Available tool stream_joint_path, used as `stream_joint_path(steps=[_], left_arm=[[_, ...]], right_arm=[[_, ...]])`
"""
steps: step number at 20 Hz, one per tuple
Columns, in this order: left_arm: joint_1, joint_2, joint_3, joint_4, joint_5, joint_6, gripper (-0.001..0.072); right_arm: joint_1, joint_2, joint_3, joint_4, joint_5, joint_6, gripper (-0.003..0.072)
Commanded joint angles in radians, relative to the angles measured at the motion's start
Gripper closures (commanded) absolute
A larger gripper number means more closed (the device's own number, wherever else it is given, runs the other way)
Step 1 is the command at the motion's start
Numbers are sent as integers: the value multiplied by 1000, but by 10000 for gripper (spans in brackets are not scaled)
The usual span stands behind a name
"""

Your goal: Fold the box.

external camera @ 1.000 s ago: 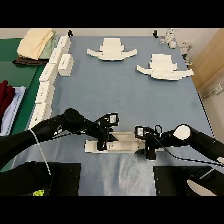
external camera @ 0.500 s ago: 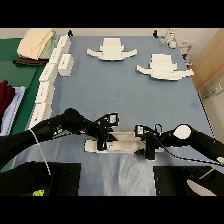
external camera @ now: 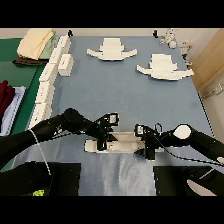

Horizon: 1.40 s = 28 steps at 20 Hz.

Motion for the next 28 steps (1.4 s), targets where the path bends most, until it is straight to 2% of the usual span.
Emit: stream_joint_path(steps=[1,10,14,15,28], left_arm=[[0,0,1,0,0,0,691],[0,0,1,0,1,0,691],[0,0,1,0,0,0,691],[0,0,1,0,0,0,691],[0,0,1,0,0,0,691]], right_arm=[[1,1,1,1,-1,0,165],[1,-14,1,16,-11,-5,165],[3,-20,1,9,-20,-128,160],[3,-19,1,-2,-18,-127,95],[8,27,0,-53,17,-79,93]])
